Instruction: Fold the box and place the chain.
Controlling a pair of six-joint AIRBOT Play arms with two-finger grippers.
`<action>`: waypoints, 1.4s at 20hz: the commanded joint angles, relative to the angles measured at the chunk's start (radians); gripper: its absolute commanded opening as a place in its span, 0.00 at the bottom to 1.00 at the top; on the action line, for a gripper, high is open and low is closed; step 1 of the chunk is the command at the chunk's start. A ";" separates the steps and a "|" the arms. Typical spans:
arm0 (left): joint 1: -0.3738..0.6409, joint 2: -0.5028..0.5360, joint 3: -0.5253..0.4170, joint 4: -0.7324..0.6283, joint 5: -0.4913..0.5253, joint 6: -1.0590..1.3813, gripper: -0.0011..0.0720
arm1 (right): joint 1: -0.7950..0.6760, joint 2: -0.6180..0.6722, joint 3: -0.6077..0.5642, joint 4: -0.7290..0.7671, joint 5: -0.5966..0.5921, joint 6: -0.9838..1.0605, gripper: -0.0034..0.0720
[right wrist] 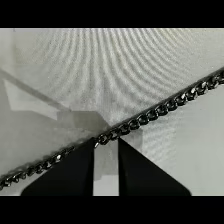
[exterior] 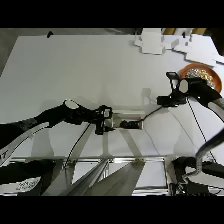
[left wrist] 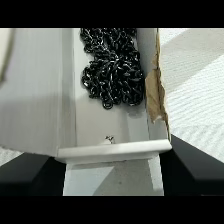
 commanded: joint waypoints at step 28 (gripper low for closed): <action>0.000 0.001 0.000 0.000 0.000 0.000 0.25 | 0.345 0.783 -0.004 0.552 0.129 -0.095 0.07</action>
